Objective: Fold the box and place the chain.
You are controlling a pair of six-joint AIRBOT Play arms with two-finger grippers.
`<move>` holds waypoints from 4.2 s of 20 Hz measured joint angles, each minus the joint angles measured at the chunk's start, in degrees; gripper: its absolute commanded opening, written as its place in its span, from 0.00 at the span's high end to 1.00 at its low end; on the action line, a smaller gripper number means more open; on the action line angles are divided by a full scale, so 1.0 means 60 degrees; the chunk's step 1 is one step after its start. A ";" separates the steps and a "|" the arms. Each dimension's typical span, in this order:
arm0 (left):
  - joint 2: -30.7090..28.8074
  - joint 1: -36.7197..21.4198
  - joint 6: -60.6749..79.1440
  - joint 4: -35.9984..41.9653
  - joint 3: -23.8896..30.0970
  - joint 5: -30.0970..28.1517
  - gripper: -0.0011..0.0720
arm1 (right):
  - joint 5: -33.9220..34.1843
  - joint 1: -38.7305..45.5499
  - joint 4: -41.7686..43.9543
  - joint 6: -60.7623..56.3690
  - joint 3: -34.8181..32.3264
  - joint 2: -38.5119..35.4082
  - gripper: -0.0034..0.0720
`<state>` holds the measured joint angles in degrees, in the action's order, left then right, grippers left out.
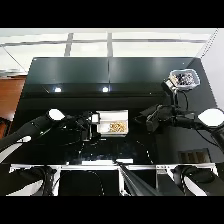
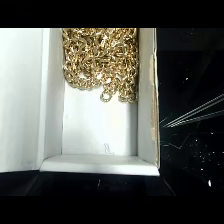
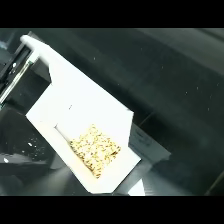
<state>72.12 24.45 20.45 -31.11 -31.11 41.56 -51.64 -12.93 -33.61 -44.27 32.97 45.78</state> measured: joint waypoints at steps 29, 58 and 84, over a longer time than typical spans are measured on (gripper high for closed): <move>0.0000 0.0018 0.0164 0.0029 0.0000 -0.0106 0.44 | -0.1351 -0.2291 -0.1683 0.5351 0.2849 0.4047 0.02; 0.0004 0.0018 0.0131 0.0025 0.0000 -0.0095 0.44 | -0.1188 -0.3013 -0.2969 0.4586 0.2809 0.4054 0.54; 0.0004 0.0018 0.0131 0.0022 0.0000 -0.0106 0.44 | -0.1603 -0.2765 -0.2000 0.1789 0.2812 0.3734 0.94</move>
<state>72.14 24.56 21.23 -30.98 -31.11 40.93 -61.25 -29.52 -45.60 -33.54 49.84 68.18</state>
